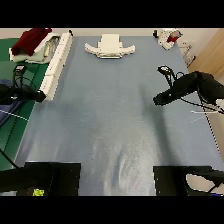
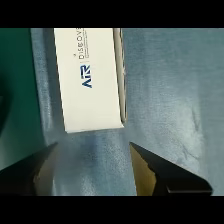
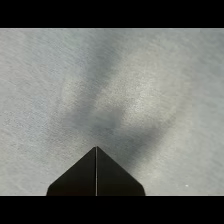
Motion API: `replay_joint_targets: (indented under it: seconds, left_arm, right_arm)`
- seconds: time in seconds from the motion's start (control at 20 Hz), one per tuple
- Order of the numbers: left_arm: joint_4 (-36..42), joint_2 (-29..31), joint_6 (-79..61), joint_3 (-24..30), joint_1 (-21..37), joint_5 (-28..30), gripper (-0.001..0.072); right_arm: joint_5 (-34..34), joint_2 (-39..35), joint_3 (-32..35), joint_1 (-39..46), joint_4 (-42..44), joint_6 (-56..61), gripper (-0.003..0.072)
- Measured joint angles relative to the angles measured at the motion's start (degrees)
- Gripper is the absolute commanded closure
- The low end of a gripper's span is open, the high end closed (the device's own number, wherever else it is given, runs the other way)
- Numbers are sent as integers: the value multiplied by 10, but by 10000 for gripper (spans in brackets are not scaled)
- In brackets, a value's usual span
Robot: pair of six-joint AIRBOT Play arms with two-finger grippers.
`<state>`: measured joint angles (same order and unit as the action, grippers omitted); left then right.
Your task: Fold the box.
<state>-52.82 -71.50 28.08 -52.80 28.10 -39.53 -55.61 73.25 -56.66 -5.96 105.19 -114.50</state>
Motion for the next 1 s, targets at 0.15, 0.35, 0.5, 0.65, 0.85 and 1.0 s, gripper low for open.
replay_joint_targets:
  seconds: [0.15,0.35,0.5,0.65,0.85,1.0]
  left_arm:
    - [-12,60,9,0,3,-52,13]
    - [-9,122,40,0,-27,-128,356]
    - [23,145,61,0,-88,-189,380]
    - [46,147,103,0,-190,-235,679]
    - [57,127,134,0,-326,-242,695]
    - [61,110,144,0,-393,-233,695]
  right_arm:
    - [0,0,0,-1,1,0,680]
    - [0,0,0,-1,1,0,680]
    - [0,0,0,0,0,0,680]
    - [0,0,0,-1,1,0,681]
    - [0,0,0,-1,2,0,680]
    - [0,0,0,0,1,0,680]
